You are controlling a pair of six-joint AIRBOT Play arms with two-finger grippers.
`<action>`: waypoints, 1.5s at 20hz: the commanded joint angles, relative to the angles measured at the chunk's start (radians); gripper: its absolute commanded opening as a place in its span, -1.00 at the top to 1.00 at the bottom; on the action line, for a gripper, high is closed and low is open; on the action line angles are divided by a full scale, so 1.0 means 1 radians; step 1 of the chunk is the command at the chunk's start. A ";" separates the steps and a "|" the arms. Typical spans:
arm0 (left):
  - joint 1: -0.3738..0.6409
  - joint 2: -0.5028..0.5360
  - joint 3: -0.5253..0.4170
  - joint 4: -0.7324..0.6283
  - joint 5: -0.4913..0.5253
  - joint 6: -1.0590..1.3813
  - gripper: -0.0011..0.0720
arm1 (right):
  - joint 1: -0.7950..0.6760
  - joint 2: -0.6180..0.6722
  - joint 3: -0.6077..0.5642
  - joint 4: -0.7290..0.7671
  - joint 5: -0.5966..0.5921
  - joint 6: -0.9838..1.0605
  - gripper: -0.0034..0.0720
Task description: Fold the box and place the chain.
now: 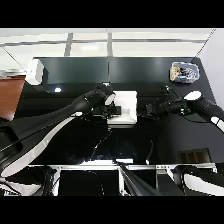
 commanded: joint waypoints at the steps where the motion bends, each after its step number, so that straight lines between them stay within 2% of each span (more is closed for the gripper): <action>1: 0.001 -0.001 0.000 -0.004 0.002 -0.001 0.90 | 0.058 0.000 0.035 -0.002 -0.013 0.035 -0.19; 8: 0.001 -0.001 0.000 -0.004 0.002 -0.001 0.90 | 0.196 0.000 0.097 -0.245 -0.063 0.248 -0.13; 9: 0.001 -0.001 0.000 -0.004 0.002 -0.001 0.90 | 0.213 0.000 0.100 -0.277 -0.076 0.283 0.01; 10: 0.001 -0.001 0.000 -0.004 0.002 -0.001 0.90 | 0.234 0.000 0.106 -0.319 -0.083 0.322 0.01; 15: 0.001 -0.001 0.000 -0.004 0.001 -0.001 0.90 | 0.377 -0.004 0.193 -0.648 -0.099 0.636 0.01; 18: 0.001 -0.001 0.000 -0.003 -0.001 -0.001 0.90 | 0.445 -0.039 0.249 -0.766 -0.055 0.801 0.01; 22: 0.001 -0.001 0.000 -0.003 -0.001 -0.001 0.90 | 0.502 -0.109 0.328 -0.849 0.014 0.948 0.01; 25: 0.001 -0.001 0.000 -0.003 -0.001 -0.001 0.90 | 0.514 -0.121 0.340 -0.913 0.041 1.060 0.01; 30: 0.001 -0.001 0.000 -0.003 -0.001 -0.001 0.90 | 0.528 -0.148 0.340 -0.920 0.069 1.107 0.08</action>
